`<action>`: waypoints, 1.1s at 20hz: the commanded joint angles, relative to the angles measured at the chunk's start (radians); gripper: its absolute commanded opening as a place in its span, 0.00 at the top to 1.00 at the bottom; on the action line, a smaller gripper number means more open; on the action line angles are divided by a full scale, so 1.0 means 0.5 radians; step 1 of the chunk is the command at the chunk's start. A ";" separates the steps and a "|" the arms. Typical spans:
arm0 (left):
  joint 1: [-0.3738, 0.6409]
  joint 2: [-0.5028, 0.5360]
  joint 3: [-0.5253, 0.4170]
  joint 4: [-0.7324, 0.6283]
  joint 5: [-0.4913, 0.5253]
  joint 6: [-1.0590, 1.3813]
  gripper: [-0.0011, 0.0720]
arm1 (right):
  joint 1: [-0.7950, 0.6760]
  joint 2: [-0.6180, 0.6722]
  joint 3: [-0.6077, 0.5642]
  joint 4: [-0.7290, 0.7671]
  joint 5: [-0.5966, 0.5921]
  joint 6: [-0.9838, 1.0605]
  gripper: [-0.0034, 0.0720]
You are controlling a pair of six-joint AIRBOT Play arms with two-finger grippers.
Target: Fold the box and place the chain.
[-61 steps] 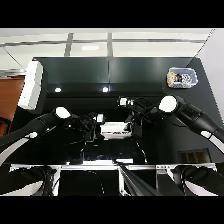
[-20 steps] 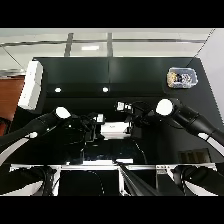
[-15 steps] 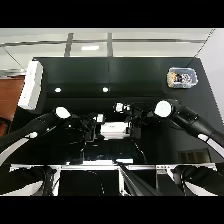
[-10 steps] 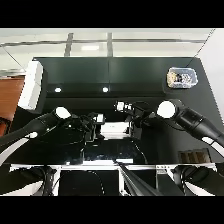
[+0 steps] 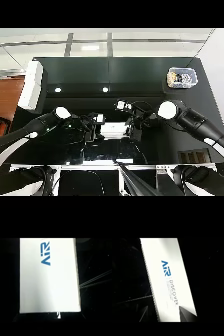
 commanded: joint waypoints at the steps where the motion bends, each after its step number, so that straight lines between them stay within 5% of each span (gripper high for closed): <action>1: 0.000 -0.002 0.000 0.000 -0.001 -0.004 0.27 | 0.016 -0.033 -0.001 0.081 0.001 0.014 0.40; 6: 0.000 -0.002 0.000 0.000 -0.001 -0.004 0.27 | -0.001 -0.021 0.013 0.192 -0.013 0.078 0.40; 10: 0.000 -0.002 0.000 0.001 -0.001 -0.003 0.27 | -0.114 0.023 0.101 0.307 0.105 0.613 0.40; 11: 0.000 -0.002 0.000 0.000 -0.001 -0.003 0.27 | -0.154 0.022 0.101 0.333 0.185 0.743 0.54; 12: 0.000 -0.002 0.000 0.000 -0.001 -0.003 0.27 | -0.180 0.022 0.100 0.323 0.299 0.848 0.95; 15: 0.000 -0.001 0.000 0.000 -0.002 -0.003 0.27 | -0.223 0.021 0.000 0.438 0.375 0.971 0.93; 19: 0.000 -0.001 0.000 0.001 -0.001 -0.003 0.27 | -0.220 -0.031 -0.237 1.021 -0.008 0.967 0.93; 22: 0.000 -0.002 0.000 0.000 -0.001 -0.003 0.27 | -0.221 -0.094 -0.256 1.078 -0.152 0.968 0.93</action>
